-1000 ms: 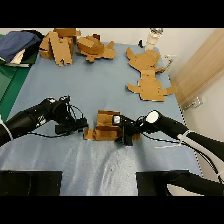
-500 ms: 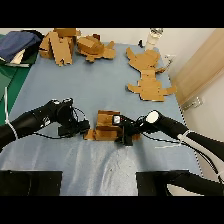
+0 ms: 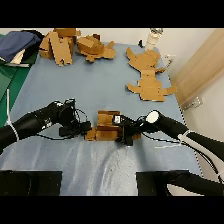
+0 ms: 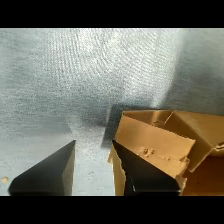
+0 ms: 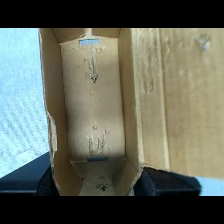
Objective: Fold the box.
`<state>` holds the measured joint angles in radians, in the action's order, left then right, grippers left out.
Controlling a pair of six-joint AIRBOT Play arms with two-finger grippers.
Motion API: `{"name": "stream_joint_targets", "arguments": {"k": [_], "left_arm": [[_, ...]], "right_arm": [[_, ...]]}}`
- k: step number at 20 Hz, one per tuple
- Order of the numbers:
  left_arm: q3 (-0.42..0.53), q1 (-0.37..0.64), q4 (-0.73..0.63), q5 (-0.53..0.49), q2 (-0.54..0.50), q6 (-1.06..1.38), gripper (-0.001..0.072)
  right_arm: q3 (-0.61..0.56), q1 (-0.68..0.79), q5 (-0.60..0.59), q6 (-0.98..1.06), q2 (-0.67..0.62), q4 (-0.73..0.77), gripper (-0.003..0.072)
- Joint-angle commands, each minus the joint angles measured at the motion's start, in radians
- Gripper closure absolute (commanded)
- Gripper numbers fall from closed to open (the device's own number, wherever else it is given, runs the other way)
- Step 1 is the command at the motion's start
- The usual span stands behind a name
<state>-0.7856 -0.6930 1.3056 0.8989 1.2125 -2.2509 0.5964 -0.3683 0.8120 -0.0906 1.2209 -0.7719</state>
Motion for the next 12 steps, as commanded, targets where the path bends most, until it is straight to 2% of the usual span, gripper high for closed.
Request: {"name": "stream_joint_targets", "arguments": {"k": [1,6,12], "left_arm": [[-0.013,-0.003,0.004,0.019,-0.008,0.002,0.0376],[-0.013,-0.004,0.018,0.028,-0.050,0.002,0.0376],[-0.013,-0.004,0.017,0.027,-0.051,0.002,0.0377]], "right_arm": [[0.000,-0.001,0.001,0.000,0.000,0.001,0.0144],[0.000,-0.001,0.001,0.000,0.000,0.001,0.0144],[0.000,-0.001,0.001,0.000,0.000,0.001,0.0144]]}}
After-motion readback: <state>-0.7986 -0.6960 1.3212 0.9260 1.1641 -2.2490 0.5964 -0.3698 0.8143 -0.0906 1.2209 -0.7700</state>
